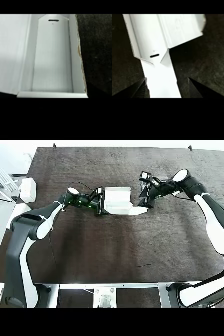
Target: Fold the box and place the chain.
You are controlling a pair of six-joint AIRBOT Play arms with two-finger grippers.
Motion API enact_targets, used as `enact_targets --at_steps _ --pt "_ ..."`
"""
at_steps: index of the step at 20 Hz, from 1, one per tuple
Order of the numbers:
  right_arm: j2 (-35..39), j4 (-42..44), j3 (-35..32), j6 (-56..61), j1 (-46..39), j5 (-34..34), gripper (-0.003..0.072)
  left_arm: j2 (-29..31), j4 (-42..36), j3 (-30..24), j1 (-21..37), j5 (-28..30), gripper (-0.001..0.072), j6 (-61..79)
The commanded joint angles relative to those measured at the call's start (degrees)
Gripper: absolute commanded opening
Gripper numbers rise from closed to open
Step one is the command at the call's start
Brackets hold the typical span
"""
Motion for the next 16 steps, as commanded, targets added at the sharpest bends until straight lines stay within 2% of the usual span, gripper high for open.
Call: enact_targets --at_steps 1,4,5,6,10,12,14,16 --pt "-1.2 -0.6 -2.4 -2.6 0.7 -4.3 0.0599 0.0 0.0 0.0 0.0 0.0 0.0461 0.0" --pt "-3.2 2.4 -2.4 -6.3 1.2 -4.5 0.057 0.0 0.0 0.0 0.0 0.0 0.0461 0.0" --pt "-3.6 3.0 -2.4 -7.4 1.4 -4.5 0.0452 0.0 0.0 0.0 0.0 0.0 0.0461 0.0" --pt "-3.8 3.8 -2.4 -8.2 1.5 -4.5 0.0386 0.0 0.0 0.0 0.0 0.0 0.0461 0.0" --pt "-4.3 5.9 -2.5 -9.7 1.5 -5.3 0.0384 0.0 0.0 0.0 0.0 0.0 0.0461 0.0" --pt "-4.3 6.1 -2.5 -9.7 1.6 -5.3 0.0464 0.0 0.0 0.0 0.0 0.0 0.0461 0.0" --pt "-4.6 6.8 -2.5 -9.7 1.7 -5.3 0.0463 0.0 0.0 0.0 0.0 0.0 0.0461 0.0" --pt "-4.9 7.0 -2.5 -9.7 2.1 -5.3 0.0387 0.0 0.0 0.0 0.0 0.0 0.0461 0.0"
